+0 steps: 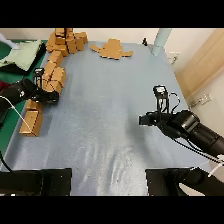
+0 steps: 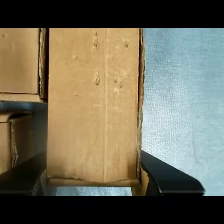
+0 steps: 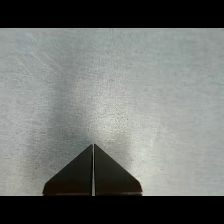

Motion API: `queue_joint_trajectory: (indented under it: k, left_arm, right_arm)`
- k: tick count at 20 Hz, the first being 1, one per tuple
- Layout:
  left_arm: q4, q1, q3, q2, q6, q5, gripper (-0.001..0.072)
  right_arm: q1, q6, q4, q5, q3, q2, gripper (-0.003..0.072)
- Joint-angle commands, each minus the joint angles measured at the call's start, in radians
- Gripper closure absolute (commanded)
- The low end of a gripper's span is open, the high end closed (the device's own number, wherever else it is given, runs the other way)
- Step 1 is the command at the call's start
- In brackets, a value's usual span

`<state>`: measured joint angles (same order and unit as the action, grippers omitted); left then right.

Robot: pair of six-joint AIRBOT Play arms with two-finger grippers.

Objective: Fold the box.

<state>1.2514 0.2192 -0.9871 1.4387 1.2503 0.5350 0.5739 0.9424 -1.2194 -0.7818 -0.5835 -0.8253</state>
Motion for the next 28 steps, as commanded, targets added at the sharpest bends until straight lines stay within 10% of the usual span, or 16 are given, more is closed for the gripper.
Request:
queue_joint_trajectory:
  k: [1,4,8,16,17,18,23,28]
  left_arm:
    - [-0.003,0.0,-0.004,0.003,-0.001,-0.009,0.0189]
    - [-0.002,0.0,-0.004,0.003,0.0,-0.01,0.0011]
    - [0.032,0.003,-0.009,-0.01,0.0,0.083,0.0012]
    - [0.089,0.036,-0.21,-0.112,0.003,0.808,0.0015]
    - [0.069,0.036,-0.23,-0.113,0.031,0.866,0.0207]
    - [0.048,0.036,-0.243,-0.113,0.048,0.895,0.0653]
    - [-0.132,-0.073,-0.245,-0.136,0.014,0.74,0.0705]
    - [-0.122,-0.468,-0.195,-0.19,0.013,0.463,0.0705]
  right_arm:
    - [0.0,0.0,-0.007,0.0,-0.001,-0.016,0.0675]
    - [0.0,0.0,-0.007,0.0,-0.001,-0.016,0.0676]
    - [0.0,0.0,-0.008,-0.001,-0.001,-0.016,0.0675]
    - [0.0,0.0,-0.021,-0.004,-0.001,-0.017,0.0676]
    - [0.0,0.0,-0.029,-0.003,-0.001,-0.017,0.0676]
    - [0.0,0.002,-0.029,0.002,-0.002,-0.017,0.0676]
    - [-0.074,0.179,-0.157,-0.053,-0.19,-0.151,0.0676]
    - [-0.101,0.267,-0.34,-0.179,-0.496,-0.451,0.0676]
